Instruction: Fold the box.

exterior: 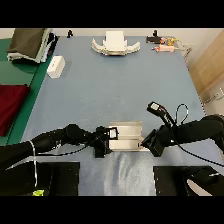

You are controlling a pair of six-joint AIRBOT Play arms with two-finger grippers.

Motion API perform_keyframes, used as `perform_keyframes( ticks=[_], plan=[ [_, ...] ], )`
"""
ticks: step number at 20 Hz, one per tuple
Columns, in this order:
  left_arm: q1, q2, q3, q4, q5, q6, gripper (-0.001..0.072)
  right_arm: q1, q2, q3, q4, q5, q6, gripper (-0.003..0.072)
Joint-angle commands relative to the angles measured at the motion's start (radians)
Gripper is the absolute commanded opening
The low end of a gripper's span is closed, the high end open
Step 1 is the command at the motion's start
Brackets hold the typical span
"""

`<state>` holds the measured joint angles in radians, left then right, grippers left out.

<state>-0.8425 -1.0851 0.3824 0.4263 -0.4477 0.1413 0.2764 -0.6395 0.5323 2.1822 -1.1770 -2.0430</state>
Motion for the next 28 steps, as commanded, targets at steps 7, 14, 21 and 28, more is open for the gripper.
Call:
perform_keyframes(
  ticks=[7, 14, 21, 28],
  plan=[
    [0.000, 0.000, 0.001, 0.000, 0.000, 0.000, 0.0466, 0.000, -0.314, 0.084, 0.151, 0.301, 0.139, 0.0017],
    [0.000, 0.000, 0.001, 0.000, 0.000, 0.000, 0.0466, 0.000, -0.533, 0.094, 0.145, 0.323, 0.104, 0.0017],
    [0.000, 0.000, 0.001, 0.000, 0.000, 0.000, 0.0466, 0.000, -0.552, 0.094, 0.141, 0.320, 0.085, 0.0017],
    [0.000, 0.000, 0.001, 0.000, 0.000, 0.000, 0.0466, 0.000, -0.526, 0.112, 0.138, 0.273, 0.074, 0.0017]
  ],
)
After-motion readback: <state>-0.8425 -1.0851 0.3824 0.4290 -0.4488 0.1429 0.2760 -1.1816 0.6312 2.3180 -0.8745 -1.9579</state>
